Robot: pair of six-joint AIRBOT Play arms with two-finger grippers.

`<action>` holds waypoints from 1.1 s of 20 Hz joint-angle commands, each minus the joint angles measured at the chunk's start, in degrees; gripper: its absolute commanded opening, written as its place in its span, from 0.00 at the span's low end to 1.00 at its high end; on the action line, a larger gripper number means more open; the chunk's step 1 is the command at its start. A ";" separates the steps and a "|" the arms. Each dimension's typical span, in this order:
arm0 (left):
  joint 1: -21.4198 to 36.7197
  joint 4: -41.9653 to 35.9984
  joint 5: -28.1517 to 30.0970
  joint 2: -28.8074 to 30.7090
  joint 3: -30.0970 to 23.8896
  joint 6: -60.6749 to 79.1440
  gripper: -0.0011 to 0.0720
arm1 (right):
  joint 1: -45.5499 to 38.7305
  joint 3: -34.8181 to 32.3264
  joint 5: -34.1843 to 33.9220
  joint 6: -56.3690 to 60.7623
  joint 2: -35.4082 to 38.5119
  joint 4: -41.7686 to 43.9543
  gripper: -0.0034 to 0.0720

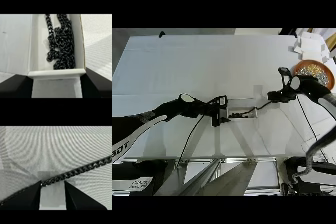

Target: Fold the box and place the chain.

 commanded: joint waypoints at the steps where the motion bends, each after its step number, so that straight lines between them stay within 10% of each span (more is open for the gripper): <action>1: 0.00 0.00 0.02 0.00 0.04 0.02 0.36 | -0.04 -0.07 0.46 0.04 -1.36 -0.04 0.40; 5: 0.00 0.02 0.02 0.00 0.04 0.02 0.36 | -0.04 -0.07 1.64 -0.22 -0.68 -0.04 0.07; 22: 0.00 0.02 0.00 0.00 0.04 0.00 0.36 | 13.25 -0.17 14.14 -4.31 34.38 0.28 0.07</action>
